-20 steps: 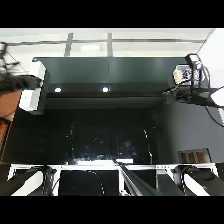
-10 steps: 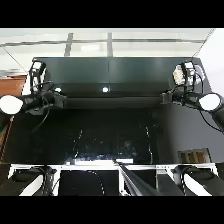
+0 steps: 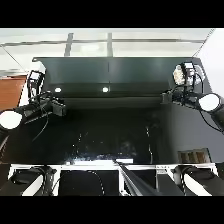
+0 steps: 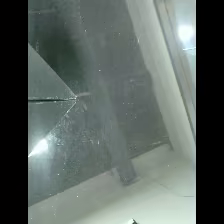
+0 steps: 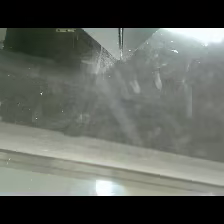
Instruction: Fold the box and place the chain.
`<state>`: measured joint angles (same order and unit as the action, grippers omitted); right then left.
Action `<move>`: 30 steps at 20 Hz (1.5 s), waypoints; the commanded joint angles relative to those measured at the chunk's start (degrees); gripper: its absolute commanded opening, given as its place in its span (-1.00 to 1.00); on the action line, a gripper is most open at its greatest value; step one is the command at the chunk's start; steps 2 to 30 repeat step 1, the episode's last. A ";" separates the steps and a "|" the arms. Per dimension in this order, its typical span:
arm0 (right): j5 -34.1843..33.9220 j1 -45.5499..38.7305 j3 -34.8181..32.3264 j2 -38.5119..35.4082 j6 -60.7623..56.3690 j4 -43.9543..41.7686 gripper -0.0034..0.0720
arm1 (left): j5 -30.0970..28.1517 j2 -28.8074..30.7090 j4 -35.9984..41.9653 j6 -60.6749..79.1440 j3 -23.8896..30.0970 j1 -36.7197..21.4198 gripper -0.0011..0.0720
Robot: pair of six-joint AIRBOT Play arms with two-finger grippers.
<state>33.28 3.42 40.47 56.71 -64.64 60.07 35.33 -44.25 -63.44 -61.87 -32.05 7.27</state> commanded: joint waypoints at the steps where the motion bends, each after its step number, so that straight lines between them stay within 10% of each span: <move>1: -0.07 0.02 -0.02 0.04 -0.02 0.00 -0.87 | -0.22 0.20 -0.33 -0.09 0.22 0.02 -0.89; 30: -0.07 0.02 -0.02 0.04 -0.02 0.00 -0.87 | -0.22 0.20 -0.33 -0.09 0.22 0.02 -0.89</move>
